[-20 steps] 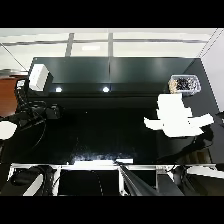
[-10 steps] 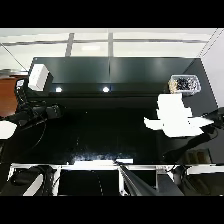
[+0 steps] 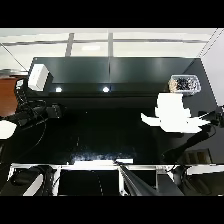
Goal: Fold the box and place the chain.
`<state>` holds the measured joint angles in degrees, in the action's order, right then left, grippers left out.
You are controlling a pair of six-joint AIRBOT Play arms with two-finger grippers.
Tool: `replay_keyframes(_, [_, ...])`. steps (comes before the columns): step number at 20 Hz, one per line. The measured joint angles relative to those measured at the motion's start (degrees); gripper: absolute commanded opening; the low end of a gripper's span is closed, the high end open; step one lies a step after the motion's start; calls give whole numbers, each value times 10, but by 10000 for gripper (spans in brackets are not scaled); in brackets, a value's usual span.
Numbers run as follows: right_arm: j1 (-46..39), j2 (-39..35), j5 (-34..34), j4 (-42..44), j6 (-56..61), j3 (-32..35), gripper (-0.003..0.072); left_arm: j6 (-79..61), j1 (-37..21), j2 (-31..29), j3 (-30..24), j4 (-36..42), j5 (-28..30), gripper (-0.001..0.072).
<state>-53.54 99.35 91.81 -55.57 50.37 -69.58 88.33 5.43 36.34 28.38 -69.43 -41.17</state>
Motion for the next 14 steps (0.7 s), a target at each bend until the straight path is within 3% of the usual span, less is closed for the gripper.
replay_keyframes(6, [4,-37,10,21,-10,23,22,1,0,0,0,1,0,692])
replay_keyframes(14, [96,-120,-23,108,-13,148,22,-5,2,4,0,35,-7,693])
